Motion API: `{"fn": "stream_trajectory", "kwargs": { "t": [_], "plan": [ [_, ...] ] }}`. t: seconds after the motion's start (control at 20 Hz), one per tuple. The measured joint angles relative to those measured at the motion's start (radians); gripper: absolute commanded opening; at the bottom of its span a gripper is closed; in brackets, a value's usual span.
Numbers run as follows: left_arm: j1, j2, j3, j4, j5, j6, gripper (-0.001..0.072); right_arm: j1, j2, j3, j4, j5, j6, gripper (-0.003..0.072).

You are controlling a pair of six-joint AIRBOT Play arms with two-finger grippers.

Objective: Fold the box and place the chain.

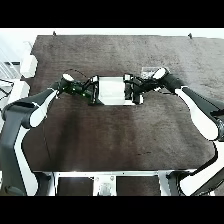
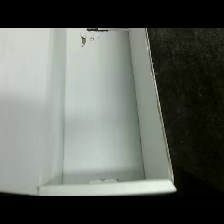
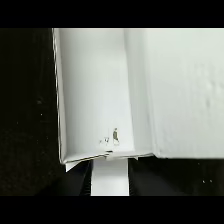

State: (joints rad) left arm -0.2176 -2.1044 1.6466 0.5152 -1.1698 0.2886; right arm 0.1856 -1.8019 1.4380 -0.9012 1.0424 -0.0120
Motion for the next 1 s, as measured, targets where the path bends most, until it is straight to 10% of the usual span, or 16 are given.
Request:
{"fn": "stream_trajectory", "kwargs": {
  "t": [0.5, 0.65, 1.0],
  "plan": [
    [0.0, 0.0, 0.0, 0.0, 0.0, 0.0, 0.0377, 0.025, -0.027, 0.0, 0.074, -0.049, -0.001, 0.0277],
    [0.0, 0.0, 0.0, 0.0, 0.002, 0.0, 0.0377, 0.026, -0.031, 0.0, 0.086, -0.053, -0.001, 0.0495],
    [0.0, 0.0, 0.0, 0.0, 0.003, -0.002, 0.0376, 0.027, -0.04, 0.0, 0.091, -0.057, -0.022, 0.0614]
  ]
}}
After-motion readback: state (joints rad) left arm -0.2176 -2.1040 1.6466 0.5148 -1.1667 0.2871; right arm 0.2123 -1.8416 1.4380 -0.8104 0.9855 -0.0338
